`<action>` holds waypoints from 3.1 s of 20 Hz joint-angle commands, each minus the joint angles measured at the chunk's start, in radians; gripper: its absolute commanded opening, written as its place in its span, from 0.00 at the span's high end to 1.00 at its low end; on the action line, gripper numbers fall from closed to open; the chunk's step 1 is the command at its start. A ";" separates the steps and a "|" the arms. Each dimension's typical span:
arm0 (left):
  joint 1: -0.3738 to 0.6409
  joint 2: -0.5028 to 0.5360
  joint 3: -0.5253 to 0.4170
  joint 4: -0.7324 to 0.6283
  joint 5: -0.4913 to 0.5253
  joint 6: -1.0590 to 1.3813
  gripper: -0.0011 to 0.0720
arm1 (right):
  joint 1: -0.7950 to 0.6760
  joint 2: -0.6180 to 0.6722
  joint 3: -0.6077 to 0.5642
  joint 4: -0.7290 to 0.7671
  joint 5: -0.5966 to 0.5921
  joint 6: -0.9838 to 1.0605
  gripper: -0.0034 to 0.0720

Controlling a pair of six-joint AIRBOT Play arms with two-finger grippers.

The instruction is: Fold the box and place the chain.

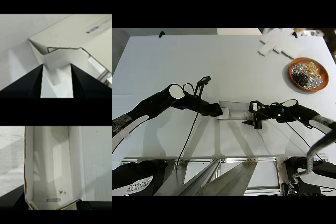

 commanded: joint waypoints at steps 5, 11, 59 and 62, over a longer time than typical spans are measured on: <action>-0.083 -0.043 0.084 0.182 0.012 -0.279 0.45 | 0.000 0.001 0.000 0.000 0.000 0.000 0.35; -0.145 -0.093 0.184 0.324 -0.016 -0.465 0.45 | 0.000 0.001 0.000 0.000 0.000 0.000 0.35; -0.271 -0.311 0.468 0.621 -0.418 -0.852 0.60 | 0.000 0.001 0.000 0.000 0.000 0.000 0.35; -0.288 -0.366 0.512 0.641 -0.493 -0.845 0.52 | 0.000 0.001 0.000 0.000 0.000 0.000 0.35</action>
